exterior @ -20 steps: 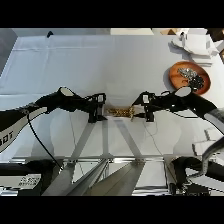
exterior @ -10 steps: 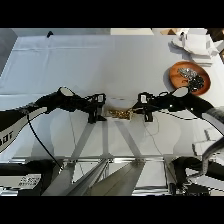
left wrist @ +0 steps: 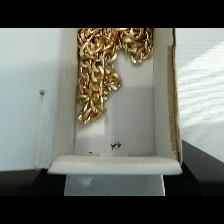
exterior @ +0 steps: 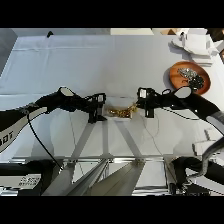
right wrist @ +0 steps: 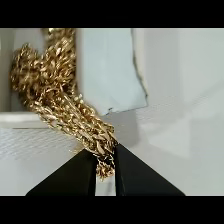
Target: Fold the box and place the chain.
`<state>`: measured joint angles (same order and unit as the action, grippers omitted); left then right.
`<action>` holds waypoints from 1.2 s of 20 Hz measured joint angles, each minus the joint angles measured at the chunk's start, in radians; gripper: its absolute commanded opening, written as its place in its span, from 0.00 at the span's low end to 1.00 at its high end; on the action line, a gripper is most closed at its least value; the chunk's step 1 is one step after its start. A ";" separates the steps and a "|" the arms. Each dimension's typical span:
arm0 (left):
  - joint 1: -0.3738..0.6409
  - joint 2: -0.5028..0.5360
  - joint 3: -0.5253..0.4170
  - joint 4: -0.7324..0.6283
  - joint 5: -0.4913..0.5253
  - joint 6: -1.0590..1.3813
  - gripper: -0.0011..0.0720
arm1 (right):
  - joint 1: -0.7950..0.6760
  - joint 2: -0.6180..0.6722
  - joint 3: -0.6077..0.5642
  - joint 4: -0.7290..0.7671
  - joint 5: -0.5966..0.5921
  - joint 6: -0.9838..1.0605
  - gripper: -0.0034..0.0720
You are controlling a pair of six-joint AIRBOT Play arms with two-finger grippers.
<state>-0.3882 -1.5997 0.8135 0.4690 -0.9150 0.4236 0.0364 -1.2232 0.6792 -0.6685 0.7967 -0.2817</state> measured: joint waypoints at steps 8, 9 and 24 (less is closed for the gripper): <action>0.000 0.000 0.000 0.002 -0.001 0.003 0.33 | 0.009 0.171 0.001 -0.008 0.165 0.239 0.05; 0.000 0.000 0.000 0.002 -0.001 0.003 0.33 | 0.022 0.180 0.001 -0.007 0.173 0.270 0.05; 0.000 0.000 0.000 0.002 -0.002 0.002 0.32 | 0.327 0.069 0.091 -0.063 -0.102 0.713 0.25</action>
